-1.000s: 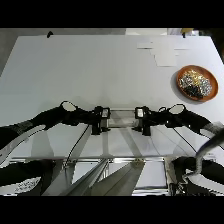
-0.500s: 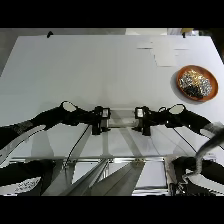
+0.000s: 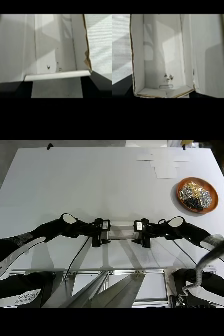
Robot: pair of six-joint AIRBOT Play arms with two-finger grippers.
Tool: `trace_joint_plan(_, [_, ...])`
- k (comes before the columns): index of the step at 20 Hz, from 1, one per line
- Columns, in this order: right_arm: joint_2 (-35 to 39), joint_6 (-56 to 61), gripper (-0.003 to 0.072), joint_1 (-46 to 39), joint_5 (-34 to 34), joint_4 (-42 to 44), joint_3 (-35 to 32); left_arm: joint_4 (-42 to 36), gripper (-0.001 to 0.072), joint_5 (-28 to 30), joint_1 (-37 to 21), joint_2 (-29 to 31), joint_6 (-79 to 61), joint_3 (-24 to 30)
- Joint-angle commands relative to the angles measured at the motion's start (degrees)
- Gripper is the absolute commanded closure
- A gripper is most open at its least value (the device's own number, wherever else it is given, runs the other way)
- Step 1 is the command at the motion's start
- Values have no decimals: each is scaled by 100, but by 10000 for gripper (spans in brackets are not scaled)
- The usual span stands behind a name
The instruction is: Fold the box and place the chain.
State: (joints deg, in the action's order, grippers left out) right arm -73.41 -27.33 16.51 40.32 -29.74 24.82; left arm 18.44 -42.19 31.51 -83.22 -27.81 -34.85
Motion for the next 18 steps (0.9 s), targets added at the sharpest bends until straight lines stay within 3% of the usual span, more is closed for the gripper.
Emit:
trace_joint_plan(1, [-4,-15,284,-4,-1329,-39,0,4,573,-2,2,-4,-4,2])
trace_joint_plan(12, [-4,48,273,-2,-1047,-2,0,4,573,-2,2,-4,-4,4])
trace_joint_plan(13, [-2,46,222,-4,-968,-7,0,4,573,-2,2,-4,-4,4])
trace_joint_plan(14, [2,52,41,-4,-966,-4,0,4,573,0,2,-4,-4,4])
trace_joint_plan(15, [20,118,-19,-4,-964,-4,0,4,573,0,2,-4,-4,4])
trace_joint_plan(18, [282,507,-19,-22,-953,-153,0,4,573,-2,2,-4,-4,2])
